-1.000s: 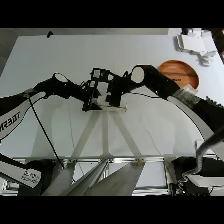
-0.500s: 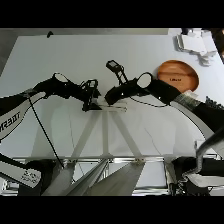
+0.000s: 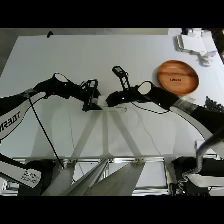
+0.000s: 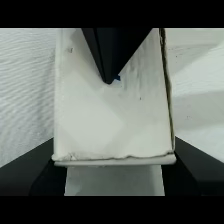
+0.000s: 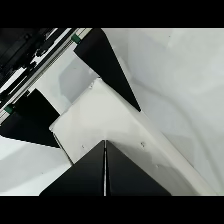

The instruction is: Fold the box and place the chain.

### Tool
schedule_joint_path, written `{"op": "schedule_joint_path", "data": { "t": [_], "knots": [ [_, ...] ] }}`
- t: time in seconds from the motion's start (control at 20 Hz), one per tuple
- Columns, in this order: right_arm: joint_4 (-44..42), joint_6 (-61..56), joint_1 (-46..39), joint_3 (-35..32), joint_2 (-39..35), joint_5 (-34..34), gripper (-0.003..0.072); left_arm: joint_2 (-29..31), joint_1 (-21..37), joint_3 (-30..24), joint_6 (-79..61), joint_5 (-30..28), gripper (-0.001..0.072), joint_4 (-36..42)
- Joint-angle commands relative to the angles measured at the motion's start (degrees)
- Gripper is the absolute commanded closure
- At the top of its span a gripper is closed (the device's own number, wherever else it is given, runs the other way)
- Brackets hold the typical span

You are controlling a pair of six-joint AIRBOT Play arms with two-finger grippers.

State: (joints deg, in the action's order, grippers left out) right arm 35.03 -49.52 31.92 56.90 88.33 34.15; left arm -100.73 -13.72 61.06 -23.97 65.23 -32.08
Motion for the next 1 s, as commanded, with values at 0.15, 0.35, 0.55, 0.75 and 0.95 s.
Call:
{"op": "schedule_joint_path", "data": {
  "t": [0.15, 0.35, 0.55, 0.75, 0.95],
  "knots": [
    [-0.3, 0.0, -5.5, -0.1, -8.1, -0.6, 0.0676, 0.0, 0.0, 0.0, -0.1, 0.1, 0.0502, -0.1],
    [6.4, -4.1, -13.1, -0.1, -15.4, 4.9, 0.0676, 0.0, 0.0, 0.0, -0.1, 0.1, 0.0501, -0.1],
    [30.4, -17.2, -23.9, -0.1, -23.0, 16.0, 0.0676, 0.0, 0.0, 0.0, -0.1, 0.1, 0.0502, -0.1],
    [45.1, -24.2, -34.5, -0.1, -25.2, 26.1, 0.0675, 0.0, 0.0, 0.0, -0.1, 0.1, 0.0501, -0.1],
    [44.5, -24.2, -40.4, -0.1, -25.2, 30.2, 0.0675, 0.0, 0.0, 0.0, -0.1, 0.1, 0.0502, -0.1]
  ]
}}
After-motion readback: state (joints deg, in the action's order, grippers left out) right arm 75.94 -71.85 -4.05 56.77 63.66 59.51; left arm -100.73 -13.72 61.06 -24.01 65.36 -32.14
